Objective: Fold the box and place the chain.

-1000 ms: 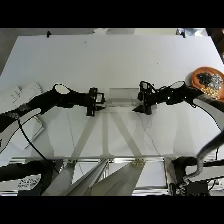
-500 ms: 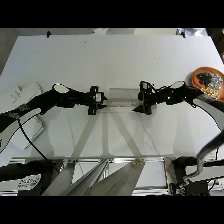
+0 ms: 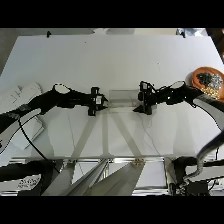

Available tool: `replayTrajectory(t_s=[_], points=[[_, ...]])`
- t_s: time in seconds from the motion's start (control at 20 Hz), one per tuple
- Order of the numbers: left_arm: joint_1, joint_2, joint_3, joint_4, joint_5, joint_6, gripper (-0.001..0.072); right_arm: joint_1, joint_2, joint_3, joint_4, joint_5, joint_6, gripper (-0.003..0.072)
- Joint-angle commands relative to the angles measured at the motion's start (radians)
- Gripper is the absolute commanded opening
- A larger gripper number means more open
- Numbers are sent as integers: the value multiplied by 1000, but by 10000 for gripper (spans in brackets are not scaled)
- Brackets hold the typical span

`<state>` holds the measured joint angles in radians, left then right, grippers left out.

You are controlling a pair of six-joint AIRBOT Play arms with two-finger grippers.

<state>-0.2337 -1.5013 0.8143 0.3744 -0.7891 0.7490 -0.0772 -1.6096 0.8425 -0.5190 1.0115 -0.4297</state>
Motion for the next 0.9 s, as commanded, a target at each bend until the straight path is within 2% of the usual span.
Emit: replayTrajectory(t_s=[0.0,0.15,0.25,0.3,0.5,0.65,0.7,0.8,0.85], points=[[-24,-2,0,-1,44,36,280,1,-1,0,3,-2,2,398],[-30,-9,0,-4,58,38,258,1,-1,0,3,-2,2,398],[-30,-11,0,-5,60,38,77,1,-1,0,3,-2,2,398],[-30,-11,0,-18,60,38,10,1,-1,0,3,-2,2,398],[-30,-12,0,-142,55,37,18,1,-1,0,3,-2,2,398],[-30,-13,0,-160,43,37,24,1,-1,0,3,-2,2,398],[-30,-15,0,-161,39,37,79,1,-1,0,3,-2,2,398],[-31,-24,0,-161,37,36,271,1,-1,0,3,-2,2,398],[-31,-30,0,-161,36,36,288,1,-1,0,3,-2,2,398]])
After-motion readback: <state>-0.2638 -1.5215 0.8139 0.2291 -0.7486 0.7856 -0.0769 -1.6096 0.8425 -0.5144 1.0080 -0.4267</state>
